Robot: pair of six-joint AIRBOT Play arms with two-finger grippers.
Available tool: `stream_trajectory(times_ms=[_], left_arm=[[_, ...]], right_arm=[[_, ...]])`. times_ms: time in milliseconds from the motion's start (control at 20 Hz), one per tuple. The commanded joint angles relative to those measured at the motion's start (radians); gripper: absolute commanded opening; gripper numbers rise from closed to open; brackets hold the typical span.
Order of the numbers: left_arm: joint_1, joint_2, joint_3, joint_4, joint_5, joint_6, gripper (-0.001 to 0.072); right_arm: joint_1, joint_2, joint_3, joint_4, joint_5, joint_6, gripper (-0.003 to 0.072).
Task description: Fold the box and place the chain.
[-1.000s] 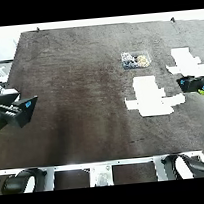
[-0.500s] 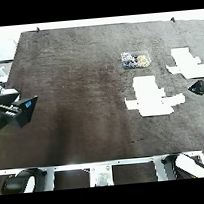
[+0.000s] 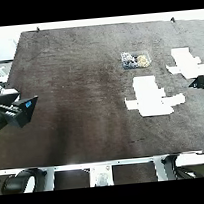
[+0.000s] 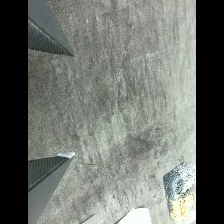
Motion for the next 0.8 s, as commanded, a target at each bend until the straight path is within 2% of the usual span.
stream_trajectory(times_ms=[0,150,450,750], left_arm=[[0.000,0.000,0.000,0.000,0.000,0.000,0.0714],[0.000,0.000,0.000,0.000,0.000,0.000,0.0714],[0.000,0.000,0.000,0.000,0.000,0.000,0.0714],[0.000,0.000,0.000,0.000,0.000,0.000,0.0714]], right_arm=[[-0.001,-0.085,0.027,-0.002,0.033,-0.035,0.0445],[-0.001,-0.137,0.027,0.016,0.089,-0.046,0.0445],[-0.001,-0.169,0.022,0.049,0.093,-0.069,0.0411],[0.000,-0.193,-0.044,0.073,0.109,-0.115,0.0407]])
